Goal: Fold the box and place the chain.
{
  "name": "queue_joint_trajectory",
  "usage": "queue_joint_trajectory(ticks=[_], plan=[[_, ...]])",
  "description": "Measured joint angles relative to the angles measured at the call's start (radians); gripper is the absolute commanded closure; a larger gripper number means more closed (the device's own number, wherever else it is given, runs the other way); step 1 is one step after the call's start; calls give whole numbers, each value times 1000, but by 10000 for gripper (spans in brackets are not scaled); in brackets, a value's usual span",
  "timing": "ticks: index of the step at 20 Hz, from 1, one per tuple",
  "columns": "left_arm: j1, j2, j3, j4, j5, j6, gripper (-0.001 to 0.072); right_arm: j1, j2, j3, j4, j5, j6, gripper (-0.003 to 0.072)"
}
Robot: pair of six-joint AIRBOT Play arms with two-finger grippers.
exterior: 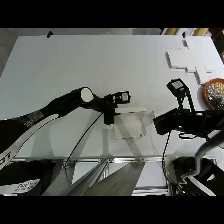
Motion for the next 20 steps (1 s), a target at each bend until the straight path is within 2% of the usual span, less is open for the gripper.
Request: queue_joint_trajectory(ticks=[20], plan=[[-10,-10,1,-5,-42,89,703,0,0,0,0,-2,0,327]])
